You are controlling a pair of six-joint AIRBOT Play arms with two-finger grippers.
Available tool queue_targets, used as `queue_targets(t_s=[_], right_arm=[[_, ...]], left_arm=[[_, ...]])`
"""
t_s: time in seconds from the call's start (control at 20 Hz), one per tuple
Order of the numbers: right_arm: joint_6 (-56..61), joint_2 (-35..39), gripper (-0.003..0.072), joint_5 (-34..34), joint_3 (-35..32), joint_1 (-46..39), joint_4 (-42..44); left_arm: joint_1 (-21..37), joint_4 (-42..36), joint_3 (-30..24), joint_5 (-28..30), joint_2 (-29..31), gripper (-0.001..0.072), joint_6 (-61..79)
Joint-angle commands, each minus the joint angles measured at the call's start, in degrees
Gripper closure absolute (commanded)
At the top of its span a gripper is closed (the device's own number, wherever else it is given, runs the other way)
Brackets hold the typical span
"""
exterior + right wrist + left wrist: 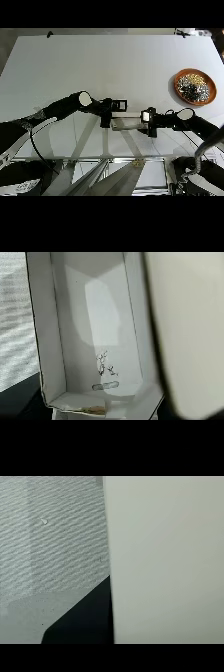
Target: Fold the box and place the chain.
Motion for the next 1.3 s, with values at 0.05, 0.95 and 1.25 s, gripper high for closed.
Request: queue_targets(t_s=[0.05, 0.95, 1.25], right_arm=[[0.0, -0.4, 0.0067, -0.5, 0.0, 0.0, 0.1], [2.0, -0.4, 0.0276, -0.5, 0.0, 0.0, 0.3], [2.1, -0.4, 0.0277, -0.3, 0.0, 0.0, 0.3]], left_arm=[[0.0, 0.0, 0.0, 0.0, 0.0, 0.0697, 0.1], [0.0, 0.0, 0.0, 0.0, 0.0, 0.0697, 0.1], [0.0, 0.0, 0.0, 0.0, 0.0, 0.0697, 0.1]])
